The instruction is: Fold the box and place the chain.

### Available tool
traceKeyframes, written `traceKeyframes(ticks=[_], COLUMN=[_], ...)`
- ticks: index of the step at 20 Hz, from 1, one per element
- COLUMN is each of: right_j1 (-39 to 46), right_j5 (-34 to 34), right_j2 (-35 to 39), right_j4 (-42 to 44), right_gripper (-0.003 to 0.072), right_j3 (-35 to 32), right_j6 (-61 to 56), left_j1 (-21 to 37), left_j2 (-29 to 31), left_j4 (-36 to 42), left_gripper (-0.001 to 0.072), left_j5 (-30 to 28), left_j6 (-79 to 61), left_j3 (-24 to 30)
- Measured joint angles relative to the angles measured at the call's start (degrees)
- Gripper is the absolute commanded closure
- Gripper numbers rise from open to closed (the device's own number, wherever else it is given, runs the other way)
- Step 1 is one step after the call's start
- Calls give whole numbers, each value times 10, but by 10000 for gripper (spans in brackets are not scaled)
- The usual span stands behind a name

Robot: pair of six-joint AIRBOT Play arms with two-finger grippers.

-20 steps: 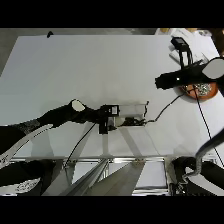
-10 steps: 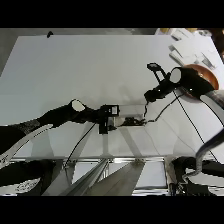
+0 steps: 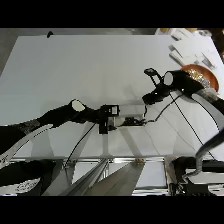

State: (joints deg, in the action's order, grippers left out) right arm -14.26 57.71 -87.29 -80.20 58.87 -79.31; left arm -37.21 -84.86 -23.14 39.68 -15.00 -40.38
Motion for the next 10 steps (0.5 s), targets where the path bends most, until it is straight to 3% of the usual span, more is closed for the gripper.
traceKeyframes(ticks=[5, 10], right_j1=[0, 0], right_j5=[13, 64], right_j2=[12, 99], right_j4=[3, 0], right_gripper=[671, 671], right_j3=[-1, -1], right_j6=[-9, -17], left_j1=[0, 0], left_j2=[0, 0], left_j4=[0, 0], left_gripper=[388, 388], left_j5=[0, 0], left_j6=[0, 0], left_j3=[0, 0])
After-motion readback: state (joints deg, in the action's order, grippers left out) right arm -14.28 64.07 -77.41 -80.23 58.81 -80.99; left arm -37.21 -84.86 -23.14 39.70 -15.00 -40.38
